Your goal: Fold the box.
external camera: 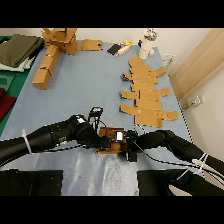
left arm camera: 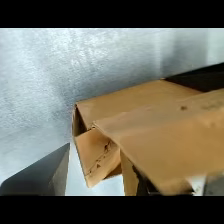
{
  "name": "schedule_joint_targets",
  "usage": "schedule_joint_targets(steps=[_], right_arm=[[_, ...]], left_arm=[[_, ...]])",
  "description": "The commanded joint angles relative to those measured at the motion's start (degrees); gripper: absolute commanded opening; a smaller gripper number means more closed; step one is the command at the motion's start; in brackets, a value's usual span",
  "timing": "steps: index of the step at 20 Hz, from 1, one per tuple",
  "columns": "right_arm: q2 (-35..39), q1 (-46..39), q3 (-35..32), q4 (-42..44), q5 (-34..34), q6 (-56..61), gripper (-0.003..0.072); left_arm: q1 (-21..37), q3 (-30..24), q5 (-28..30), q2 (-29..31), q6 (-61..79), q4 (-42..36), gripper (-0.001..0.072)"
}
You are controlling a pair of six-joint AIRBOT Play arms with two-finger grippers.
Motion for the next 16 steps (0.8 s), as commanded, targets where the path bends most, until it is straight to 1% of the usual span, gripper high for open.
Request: schedule_joint_targets(steps=[1,4,7,11,12,13,14,15,16], right_arm=[[0.00,-0.02,-0.02,0.02,0.00,0.02,0.0521],[0.00,-0.02,-0.02,0.02,0.00,0.02,0.0521],[0.00,-0.02,-0.02,0.02,0.00,0.00,0.0521],[0.00,-0.02,-0.02,0.02,0.02,0.00,0.0521],[0.00,-0.02,-0.02,0.00,0.00,0.00,0.0521],[0.00,-0.02,-0.02,0.00,0.00,0.00,0.0521],[0.00,-0.02,-0.02,0.00,0.00,0.00,0.0521],[0.00,-0.02,-0.02,0.00,0.00,0.00,0.0521],[0.00,-0.02,-0.02,-0.02,-0.02,0.00,0.0521]], left_arm=[[-3.39,4.94,-5.60,-4.59,-7.85,6.82,0.0472],[-5.62,8.61,-8.76,-7.72,-12.31,11.54,0.0472],[-6.25,10.47,-9.84,-9.97,-13.05,11.78,0.0472],[-6.60,10.80,-10.19,-11.02,-14.60,11.41,0.0467],[-6.71,10.80,-10.12,-11.10,-15.47,11.34,0.0375],[-6.91,10.80,-10.01,-11.32,-15.56,11.47,0.0249],[-7.17,10.80,-10.03,-11.47,-15.52,11.52,0.0052],[-7.32,10.80,-10.03,-11.50,-15.61,11.45,0.0013],[-7.58,10.80,-10.10,-11.52,-15.89,11.30,0.0013]])
